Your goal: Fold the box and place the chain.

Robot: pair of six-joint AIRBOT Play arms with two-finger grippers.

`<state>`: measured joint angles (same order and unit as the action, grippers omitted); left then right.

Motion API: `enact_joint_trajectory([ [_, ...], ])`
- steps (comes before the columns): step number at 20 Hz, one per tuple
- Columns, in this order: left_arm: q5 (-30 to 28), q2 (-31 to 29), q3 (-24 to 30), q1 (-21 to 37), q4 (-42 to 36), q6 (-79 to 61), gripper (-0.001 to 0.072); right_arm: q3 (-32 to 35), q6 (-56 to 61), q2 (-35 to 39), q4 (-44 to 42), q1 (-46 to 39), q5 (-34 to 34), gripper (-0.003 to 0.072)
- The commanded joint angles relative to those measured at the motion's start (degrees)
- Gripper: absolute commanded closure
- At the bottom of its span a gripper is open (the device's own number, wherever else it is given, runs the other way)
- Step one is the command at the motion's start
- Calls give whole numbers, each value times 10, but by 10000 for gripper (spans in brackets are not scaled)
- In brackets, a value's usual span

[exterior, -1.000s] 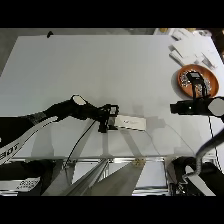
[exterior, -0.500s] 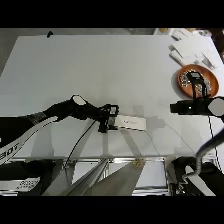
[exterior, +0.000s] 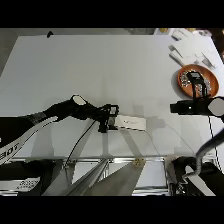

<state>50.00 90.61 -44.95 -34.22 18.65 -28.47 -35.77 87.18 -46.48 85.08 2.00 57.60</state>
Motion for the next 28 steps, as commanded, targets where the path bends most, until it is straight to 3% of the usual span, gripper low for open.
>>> enact_joint_trajectory([
  [1, 2, 0, 0, -3, -2, 0, 672, 0, 0, 0, 0, 0, 0, 669],
  [4, 3, -19, -1, 3, -1, 9, 672, 0, 0, 0, 0, 0, 0, 669],
  [7, -8, -89, 0, 34, 3, 68, 672, 0, 0, 0, 0, 0, 0, 669],
  [11, -14, -207, -1, 129, 56, 191, 672, 0, 0, 0, 0, 0, 0, 669],
  [15, -23, -294, 0, 256, 162, 330, 671, 0, 0, 0, 0, 0, 0, 669],
  [21, -20, -296, 0, 402, 349, 580, 670, 0, 0, 0, 0, 0, 0, 668],
  [24, -16, -281, 0, 430, 402, 638, 530, 0, 0, 0, 0, 0, 0, 668],
  [28, 15, -250, 0, 431, 406, 648, 530, 0, 0, 0, 0, 0, 0, 669],
])
